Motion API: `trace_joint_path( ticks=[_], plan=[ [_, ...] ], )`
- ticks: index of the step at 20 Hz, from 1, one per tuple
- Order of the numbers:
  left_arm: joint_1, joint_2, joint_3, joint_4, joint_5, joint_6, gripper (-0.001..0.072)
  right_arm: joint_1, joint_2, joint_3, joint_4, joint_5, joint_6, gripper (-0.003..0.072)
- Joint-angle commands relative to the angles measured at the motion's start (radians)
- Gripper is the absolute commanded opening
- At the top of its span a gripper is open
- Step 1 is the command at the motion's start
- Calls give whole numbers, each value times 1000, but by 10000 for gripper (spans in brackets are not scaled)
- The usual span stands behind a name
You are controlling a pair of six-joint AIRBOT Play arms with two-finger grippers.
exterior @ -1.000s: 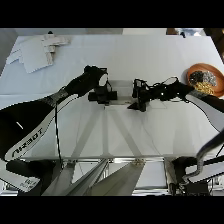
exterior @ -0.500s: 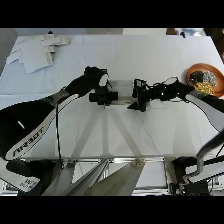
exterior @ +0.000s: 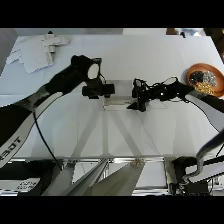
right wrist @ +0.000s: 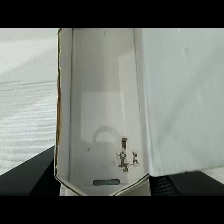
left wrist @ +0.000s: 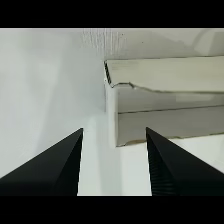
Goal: Fold the box and place the chain.
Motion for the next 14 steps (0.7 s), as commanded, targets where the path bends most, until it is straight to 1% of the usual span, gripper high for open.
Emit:
trace_joint_path(
  ticks=[1,4,6,7,8,10,12,14],
  plan=[
    [33,101,0,7,-10,219,436,0,0,0,0,0,0,458],
    [35,212,-1,6,44,577,436,0,0,0,0,0,0,458],
    [35,283,-10,5,122,784,435,0,0,0,-1,0,0,458],
    [37,317,-33,2,162,853,435,0,0,0,0,0,0,458],
    [47,344,-69,-25,192,892,435,0,0,0,-1,0,-1,458],
    [107,377,-184,-194,205,1015,435,0,0,0,0,0,0,458],
    [185,379,-324,-375,222,1234,435,0,0,0,-1,0,-1,458],
    [245,373,-441,-470,279,1516,438,0,0,0,0,0,0,458]
  ],
)
